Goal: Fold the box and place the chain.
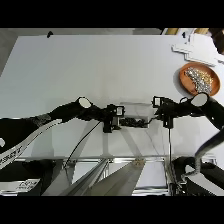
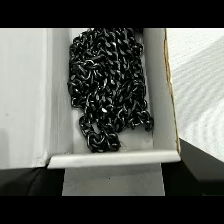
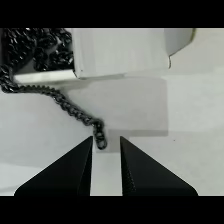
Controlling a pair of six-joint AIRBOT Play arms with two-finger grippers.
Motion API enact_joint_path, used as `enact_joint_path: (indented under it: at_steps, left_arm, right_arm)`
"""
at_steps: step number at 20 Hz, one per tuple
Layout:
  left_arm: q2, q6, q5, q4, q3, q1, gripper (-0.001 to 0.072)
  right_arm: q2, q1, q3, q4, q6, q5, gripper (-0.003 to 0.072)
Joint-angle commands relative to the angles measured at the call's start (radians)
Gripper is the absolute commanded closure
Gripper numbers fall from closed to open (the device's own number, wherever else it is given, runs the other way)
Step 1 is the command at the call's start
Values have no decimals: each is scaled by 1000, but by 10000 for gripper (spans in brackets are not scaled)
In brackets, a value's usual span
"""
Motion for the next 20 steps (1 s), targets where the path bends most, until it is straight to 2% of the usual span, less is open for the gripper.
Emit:
enact_joint_path:
  at_steps: [1,5,12,13,14,17,20]
  left_arm:
    - [0,0,0,0,0,0,459]
    - [0,0,0,0,0,0,459]
    - [0,0,0,0,0,0,459]
    - [0,0,0,0,0,0,459]
    - [0,0,0,0,0,0,459]
    - [0,0,0,0,0,0,459]
    - [0,0,0,0,0,0,459]
  right_arm:
    - [-16,6,0,-25,-26,-28,515]
    - [-73,6,-1,-20,-25,-19,515]
    - [-75,32,-1,-30,-24,-42,532]
    - [-75,32,-1,-34,-24,-42,563]
    - [-75,32,-1,-34,-19,-42,655]
    - [-73,32,-1,-34,-17,-26,665]
    - [-16,32,-1,-63,63,5,665]
